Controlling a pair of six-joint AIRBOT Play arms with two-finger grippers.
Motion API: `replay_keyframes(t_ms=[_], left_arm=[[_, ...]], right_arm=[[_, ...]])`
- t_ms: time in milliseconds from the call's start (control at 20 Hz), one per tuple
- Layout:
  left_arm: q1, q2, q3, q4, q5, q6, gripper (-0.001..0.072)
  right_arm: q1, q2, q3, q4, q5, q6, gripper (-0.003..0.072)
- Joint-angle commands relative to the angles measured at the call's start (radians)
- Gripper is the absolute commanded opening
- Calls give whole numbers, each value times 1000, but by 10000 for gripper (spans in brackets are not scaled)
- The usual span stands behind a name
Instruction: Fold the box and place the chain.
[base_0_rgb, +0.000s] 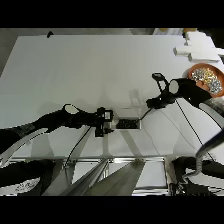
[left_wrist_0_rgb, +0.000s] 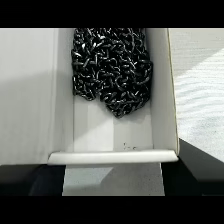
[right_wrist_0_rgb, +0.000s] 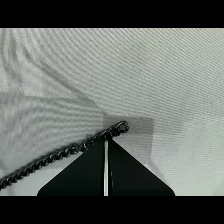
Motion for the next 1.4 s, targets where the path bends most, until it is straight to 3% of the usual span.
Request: replay_keyframes(t_ms=[0,550,650,700,1250,1300,1350], left_arm=[[0,1,0,0,0,0,203],[0,1,0,0,0,0,203],[0,1,0,0,0,0,203],[0,1,0,0,0,0,203],[0,1,0,0,0,0,203],[0,1,0,0,0,0,203],[0,1,0,0,0,0,203]], right_arm=[[1,2,0,-6,45,-4,16],[1,148,-1,-16,81,-4,19],[1,145,-10,-17,69,-4,161],[1,141,-19,-17,53,-4,189],[1,27,-49,-19,-9,-4,175],[1,23,-49,-19,-9,-4,162],[1,23,-49,-19,-10,-4,77]])
